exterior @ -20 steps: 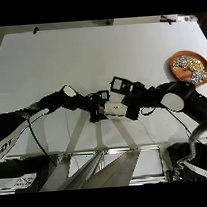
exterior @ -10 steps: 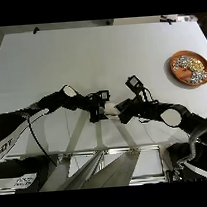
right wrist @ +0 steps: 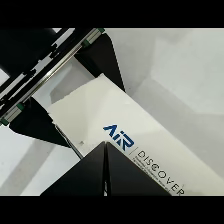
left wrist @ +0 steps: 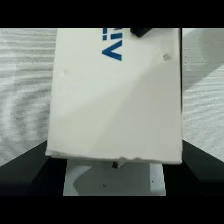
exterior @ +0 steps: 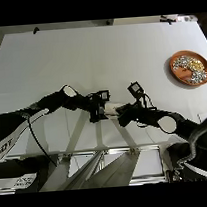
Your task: Fold the box and place the chain.
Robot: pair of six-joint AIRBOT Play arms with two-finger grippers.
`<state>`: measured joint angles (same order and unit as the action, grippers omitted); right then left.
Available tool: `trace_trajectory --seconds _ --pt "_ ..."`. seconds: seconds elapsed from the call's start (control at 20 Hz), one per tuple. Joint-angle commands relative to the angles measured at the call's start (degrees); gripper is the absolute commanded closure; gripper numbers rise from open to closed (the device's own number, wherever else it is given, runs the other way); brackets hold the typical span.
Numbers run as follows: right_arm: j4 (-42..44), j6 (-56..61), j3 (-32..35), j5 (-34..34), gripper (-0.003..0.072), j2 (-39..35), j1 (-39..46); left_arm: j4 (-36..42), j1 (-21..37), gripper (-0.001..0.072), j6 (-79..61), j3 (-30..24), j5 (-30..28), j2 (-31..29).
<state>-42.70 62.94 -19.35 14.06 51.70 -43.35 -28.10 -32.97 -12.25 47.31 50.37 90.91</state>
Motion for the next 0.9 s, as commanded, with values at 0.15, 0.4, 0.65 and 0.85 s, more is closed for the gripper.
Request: trace_trajectory --seconds 0.15,0.4,0.65,0.85 --pt "2.62 0.02 4.81 -1.27 0.0676 0.11 -1.22 0.07 0.02 0.0371 0.09 0.02 -0.02 -0.02" --pt "2.73 0.02 6.03 -2.8 0.0675 0.07 -1.22 0.07 0.02 0.0371 0.09 0.02 0.0 -0.02" --pt "2.38 -1.03 5.14 -9.05 0.0675 -3.87 -1.22 0.07 0.02 0.0371 0.07 0.02 0.0 -0.02" --pt "2.05 -4.96 1.09 -6.05 0.0674 -10.6 -1.2 0.07 0.02 0.0371 0.09 0.02 0.0 -0.02"
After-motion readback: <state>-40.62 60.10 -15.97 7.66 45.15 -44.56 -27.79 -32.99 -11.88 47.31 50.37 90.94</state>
